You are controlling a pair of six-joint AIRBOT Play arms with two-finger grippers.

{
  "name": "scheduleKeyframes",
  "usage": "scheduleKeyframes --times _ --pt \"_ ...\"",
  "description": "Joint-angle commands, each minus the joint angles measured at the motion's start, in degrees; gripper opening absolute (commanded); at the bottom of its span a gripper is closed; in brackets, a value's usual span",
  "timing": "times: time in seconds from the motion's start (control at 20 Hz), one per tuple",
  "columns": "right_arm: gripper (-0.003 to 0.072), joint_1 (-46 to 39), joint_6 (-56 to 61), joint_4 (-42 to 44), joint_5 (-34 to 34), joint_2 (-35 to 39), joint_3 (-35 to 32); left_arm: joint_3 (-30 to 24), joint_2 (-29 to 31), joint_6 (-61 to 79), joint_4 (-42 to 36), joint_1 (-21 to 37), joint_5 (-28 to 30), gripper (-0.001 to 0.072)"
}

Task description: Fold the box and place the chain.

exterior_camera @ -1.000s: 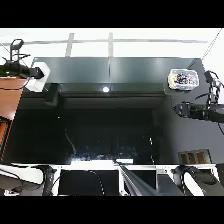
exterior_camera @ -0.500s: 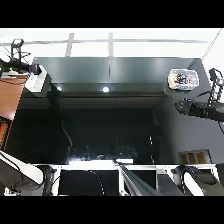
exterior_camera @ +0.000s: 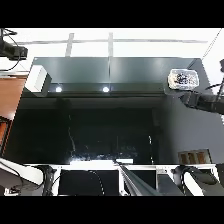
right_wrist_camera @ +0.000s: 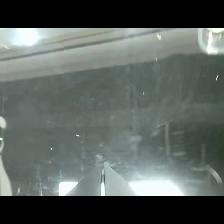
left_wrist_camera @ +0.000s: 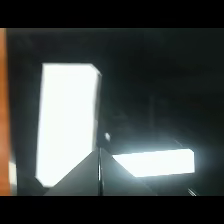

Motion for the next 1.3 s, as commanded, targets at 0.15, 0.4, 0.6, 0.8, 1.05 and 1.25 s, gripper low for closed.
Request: scheduleKeyframes --times 0.15,0.4,0.6,0.8,1.05,1.25 --pt "0.0013 1.7 -8.9 -7.9 -11.6 9.6 1.9 -38.4 35.8 -4.4 -1.2 -13.9 18.3 0.0025" --pt "0.0015 1.8 -9.4 -8.0 -15.2 10.6 -9.2 -76.4 64.8 -4.3 2.5 -24.0 32.9 0.0025" --pt "0.0015 1.8 -9.4 -11.9 -13.5 10.6 -12.4 -86.1 77.9 -7.5 2.8 -23.2 34.2 0.0026" --pt "0.0015 1.8 -9.4 -11.7 -13.4 10.6 -12.4 -86.4 82.8 -7.6 1.2 -22.9 34.7 0.0027" --pt "0.0015 1.8 -9.4 -11.7 -13.4 10.6 -12.4 -86.4 83.4 -7.6 1.2 -22.9 34.7 0.0028" --pt "0.0016 1.8 -9.4 -11.7 -13.4 10.6 -12.4 -86.4 83.4 -7.6 1.2 -22.9 34.7 0.0028"
